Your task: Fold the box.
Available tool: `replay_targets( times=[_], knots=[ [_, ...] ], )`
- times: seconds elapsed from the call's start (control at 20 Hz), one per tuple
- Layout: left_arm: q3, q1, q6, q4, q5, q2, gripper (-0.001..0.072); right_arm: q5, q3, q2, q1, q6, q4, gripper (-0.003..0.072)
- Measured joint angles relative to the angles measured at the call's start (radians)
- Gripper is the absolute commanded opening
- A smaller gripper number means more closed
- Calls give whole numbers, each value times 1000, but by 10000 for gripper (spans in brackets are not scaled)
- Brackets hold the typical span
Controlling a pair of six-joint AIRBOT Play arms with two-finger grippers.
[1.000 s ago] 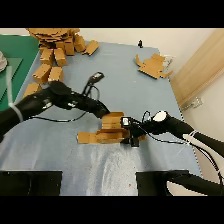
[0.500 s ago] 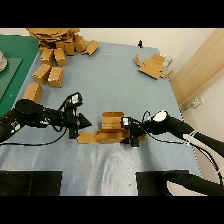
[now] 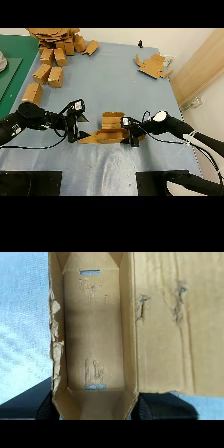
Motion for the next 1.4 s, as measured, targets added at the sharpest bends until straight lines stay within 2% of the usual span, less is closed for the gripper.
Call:
replay_targets(
  times=[0.35,0.65,1.0,1.05,1.1,1.15,1.4],
  knots=[
    [0,-116,-121,89,-8,-50,669,0,0,0,0,0,0,494],
    [18,-195,-186,100,68,-135,669,0,0,0,0,0,0,495],
    [45,-236,-203,98,136,-177,659,0,0,0,0,0,0,494],
    [46,-243,-203,98,139,-181,613,0,0,0,0,0,0,494],
    [48,-250,-204,97,143,-183,501,0,0,0,0,0,0,494],
    [48,-255,-207,98,150,-185,472,0,0,0,0,0,0,494],
    [49,-266,-219,101,189,-190,470,0,0,0,0,0,0,495]
  ],
)
